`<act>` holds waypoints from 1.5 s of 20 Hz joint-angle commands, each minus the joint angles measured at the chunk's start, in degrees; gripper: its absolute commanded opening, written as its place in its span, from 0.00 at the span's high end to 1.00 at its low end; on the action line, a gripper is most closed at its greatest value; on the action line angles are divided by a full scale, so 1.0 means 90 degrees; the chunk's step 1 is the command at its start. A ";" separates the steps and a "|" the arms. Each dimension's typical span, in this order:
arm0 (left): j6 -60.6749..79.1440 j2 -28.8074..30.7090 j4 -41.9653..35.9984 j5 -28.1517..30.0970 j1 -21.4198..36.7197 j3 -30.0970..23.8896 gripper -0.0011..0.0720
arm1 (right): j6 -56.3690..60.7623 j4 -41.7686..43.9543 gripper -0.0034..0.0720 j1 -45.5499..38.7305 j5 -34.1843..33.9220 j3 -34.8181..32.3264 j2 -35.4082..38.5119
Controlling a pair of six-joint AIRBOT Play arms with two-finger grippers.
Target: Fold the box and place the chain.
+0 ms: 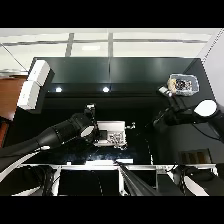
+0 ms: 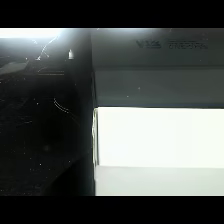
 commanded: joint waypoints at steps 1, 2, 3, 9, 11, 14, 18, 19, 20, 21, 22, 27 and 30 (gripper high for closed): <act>0.0000 0.0000 0.0034 0.0015 0.0002 0.0002 0.95 | -0.2147 -0.0024 0.00 0.0549 -0.0556 -0.0209 -0.0019; 0.0000 0.0000 0.0034 0.0015 0.0002 0.0002 0.95 | -0.2482 -0.0015 0.00 0.0658 -0.0746 -0.0221 -0.0085; 0.0000 0.0000 0.0034 0.0012 0.0002 0.0002 0.95 | -0.2645 0.0053 0.00 0.0758 -0.0962 -0.0226 -0.0209; 0.0000 0.0000 0.0027 0.0007 0.0002 0.0002 0.95 | -0.3300 0.0073 0.21 0.1501 -0.1324 -0.0226 -0.0962; 0.0000 0.0000 0.0027 0.0005 0.0002 0.0002 0.95 | -0.3342 0.0090 0.23 0.1763 -0.1515 -0.0226 -0.1163; 0.0000 0.0000 0.0024 0.0000 0.0002 0.0002 0.95 | -0.3410 0.0194 0.23 0.2067 -0.2084 -0.0223 -0.1307; 0.0000 0.0000 0.0027 0.0002 0.0002 0.0002 0.95 | -0.3410 0.0359 0.23 0.2188 -0.2744 -0.0223 -0.1413; 0.0000 0.0000 0.0027 0.0002 0.0002 0.0002 0.95 | -0.3407 0.0359 0.23 0.2188 -0.2744 -0.0223 -0.1477; 0.0000 0.0000 0.0027 0.0000 0.0002 0.0002 0.95 | -0.3407 0.0359 0.23 0.2188 -0.2737 -0.0226 -0.1540; 0.0000 0.0000 0.0024 0.0000 0.0002 0.0002 0.95 | -0.3407 0.0362 0.23 0.2188 -0.2739 -0.0223 -0.1596; 0.0000 0.0000 0.0024 -0.0007 0.0002 0.0002 0.95 | -0.3405 0.0359 0.23 0.2188 -0.2739 -0.0223 -0.1642; 0.0000 0.0000 0.0024 -0.0022 0.0002 0.0002 0.95 | -0.3398 0.0359 0.48 0.2188 -0.2679 -0.0223 -0.1671; 0.0000 0.0000 0.0027 -0.0019 0.0002 0.0002 0.95 | -0.3325 0.0357 0.50 0.2188 -0.2540 -0.0223 -0.1671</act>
